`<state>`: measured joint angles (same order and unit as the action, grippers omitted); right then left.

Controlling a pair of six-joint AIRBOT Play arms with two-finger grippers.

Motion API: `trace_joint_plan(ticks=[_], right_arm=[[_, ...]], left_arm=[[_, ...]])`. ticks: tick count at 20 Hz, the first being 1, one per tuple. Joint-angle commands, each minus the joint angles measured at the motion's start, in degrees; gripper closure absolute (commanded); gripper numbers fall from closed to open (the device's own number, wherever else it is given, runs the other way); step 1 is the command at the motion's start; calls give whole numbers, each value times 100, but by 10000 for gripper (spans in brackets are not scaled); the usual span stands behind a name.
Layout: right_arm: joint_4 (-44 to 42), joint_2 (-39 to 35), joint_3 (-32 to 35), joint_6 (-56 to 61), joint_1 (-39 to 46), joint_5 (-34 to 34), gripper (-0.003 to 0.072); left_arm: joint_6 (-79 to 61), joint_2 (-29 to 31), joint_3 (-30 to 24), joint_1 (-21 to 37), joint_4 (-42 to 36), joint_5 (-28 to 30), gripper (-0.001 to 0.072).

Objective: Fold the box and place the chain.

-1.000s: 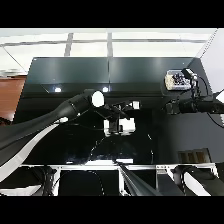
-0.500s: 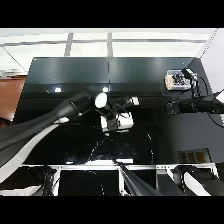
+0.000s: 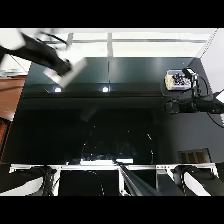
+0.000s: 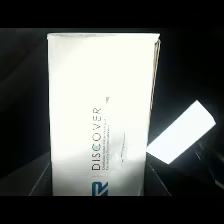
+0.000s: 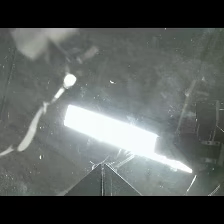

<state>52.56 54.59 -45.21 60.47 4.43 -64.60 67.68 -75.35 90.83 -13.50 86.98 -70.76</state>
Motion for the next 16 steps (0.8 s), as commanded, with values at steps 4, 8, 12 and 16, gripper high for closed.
trace_joint_plan(ticks=[4, 8, 12, 16], right_arm=[[-24, -2, 0, 85, 2, 35, 672], [-44, -2, 0, 83, 2, 44, 671], [-46, -2, 0, 83, -26, 59, 671], [-48, -2, 0, 83, -26, 68, 671]], left_arm=[[212, -758, 219, 2347, 2, 1255, 319], [149, -1899, 280, 2826, -199, 1416, 319], [70, -3045, 789, 2903, -199, 1685, 319], [170, -3849, 1357, 2846, -258, 1534, 314]])
